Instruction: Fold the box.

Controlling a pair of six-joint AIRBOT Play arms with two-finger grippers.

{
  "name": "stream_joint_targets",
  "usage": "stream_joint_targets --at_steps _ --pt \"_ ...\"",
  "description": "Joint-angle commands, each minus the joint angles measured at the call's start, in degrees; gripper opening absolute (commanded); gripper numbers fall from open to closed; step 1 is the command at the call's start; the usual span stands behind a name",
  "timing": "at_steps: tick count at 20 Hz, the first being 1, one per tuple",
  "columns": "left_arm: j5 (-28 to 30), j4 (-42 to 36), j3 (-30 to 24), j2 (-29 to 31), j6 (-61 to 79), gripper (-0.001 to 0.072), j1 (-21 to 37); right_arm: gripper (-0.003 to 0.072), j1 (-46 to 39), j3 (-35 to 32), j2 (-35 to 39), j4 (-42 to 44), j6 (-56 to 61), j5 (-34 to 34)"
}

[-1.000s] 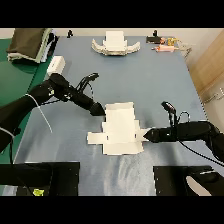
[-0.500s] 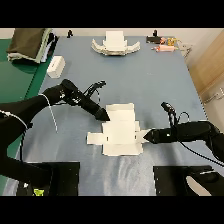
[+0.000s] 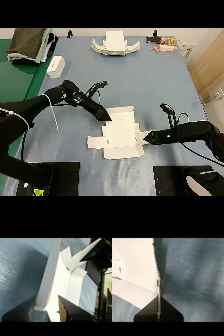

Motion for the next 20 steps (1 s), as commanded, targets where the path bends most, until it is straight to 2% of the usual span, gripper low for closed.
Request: stream_joint_targets --at_steps 1,2,3,18,19,20 --pt "-1.66 -0.33 0.04 -0.66 0.76 0.0288 -0.59 0.0001 0.07 0.02 -0.02 -0.17 0.00 0.07" --pt "-1.97 -0.35 0.04 -0.66 1.38 0.0142 -0.61 0.0001 0.07 0.00 -0.02 -0.17 0.00 0.07" --pt "-2.10 -0.35 0.04 -0.66 1.49 0.0105 -0.66 0.0001 0.07 0.02 -0.02 -0.17 0.00 0.07" --pt "-3.85 -0.31 0.04 -0.66 2.71 0.0104 -2.49 0.0002 0.07 0.02 -0.02 -0.59 -0.02 0.11" --pt "-3.72 -0.33 0.04 -0.66 2.71 0.0042 -2.49 0.0001 0.07 0.02 -0.02 -0.59 -0.02 0.11" --pt "-3.63 -0.28 0.04 -0.66 2.99 0.0012 -2.43 0.0002 0.07 0.02 -0.02 -0.61 -0.02 0.11"
